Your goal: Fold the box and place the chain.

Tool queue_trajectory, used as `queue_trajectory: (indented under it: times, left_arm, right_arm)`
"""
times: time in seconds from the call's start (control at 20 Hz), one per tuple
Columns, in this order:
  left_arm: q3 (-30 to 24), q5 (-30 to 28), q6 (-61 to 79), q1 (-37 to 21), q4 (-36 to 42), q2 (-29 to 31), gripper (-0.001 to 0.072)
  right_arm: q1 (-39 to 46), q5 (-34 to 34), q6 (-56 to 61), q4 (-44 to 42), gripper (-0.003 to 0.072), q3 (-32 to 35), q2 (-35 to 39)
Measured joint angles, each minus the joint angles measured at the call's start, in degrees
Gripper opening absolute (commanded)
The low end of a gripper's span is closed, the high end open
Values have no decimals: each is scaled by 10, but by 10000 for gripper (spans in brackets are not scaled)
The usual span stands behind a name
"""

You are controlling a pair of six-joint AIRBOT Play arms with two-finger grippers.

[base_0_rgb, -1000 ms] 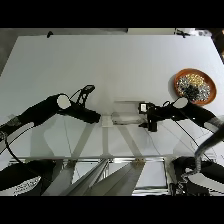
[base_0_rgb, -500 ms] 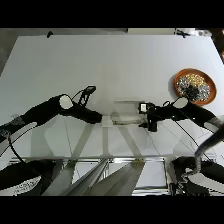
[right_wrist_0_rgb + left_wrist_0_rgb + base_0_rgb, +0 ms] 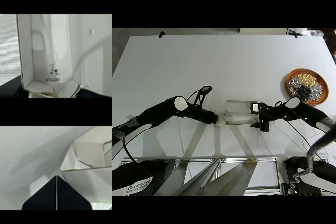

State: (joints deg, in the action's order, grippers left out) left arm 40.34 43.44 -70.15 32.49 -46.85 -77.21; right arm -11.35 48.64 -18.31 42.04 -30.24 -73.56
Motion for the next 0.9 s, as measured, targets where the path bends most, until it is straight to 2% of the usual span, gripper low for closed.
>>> queue_trajectory:
  times: [0.25, 0.35, 0.4, 0.5, 0.6, 0.65, 0.7, 0.9]
  left_arm:
    - [0, -12, 13, 4, 9, 26, 24]
    - [0, -17, 15, 5, 12, 37, 93]
    - [0, -19, 16, 7, 15, 40, 95]
    - [0, -23, 18, 14, 21, 44, 158]
    - [0, -31, 18, 22, 28, 46, 169]
    - [0, -33, 19, 25, 31, 46, 237]
    - [0, -34, 19, 28, 32, 47, 272]
    - [0, -38, 20, 35, 39, 48, 273]
  right_arm:
    - [0, 0, 0, 0, 409, 0, 0]
    - [0, 0, 0, 0, 409, 0, 0]
    - [0, 0, 0, 0, 409, 0, 0]
    - [0, 0, 0, 0, 409, 0, 0]
    - [0, 0, 0, 0, 409, 0, 0]
    - [0, 0, 0, 0, 409, 0, 0]
    - [0, 0, 0, 0, 409, 0, 0]
    - [0, 0, 0, 0, 409, 0, 0]
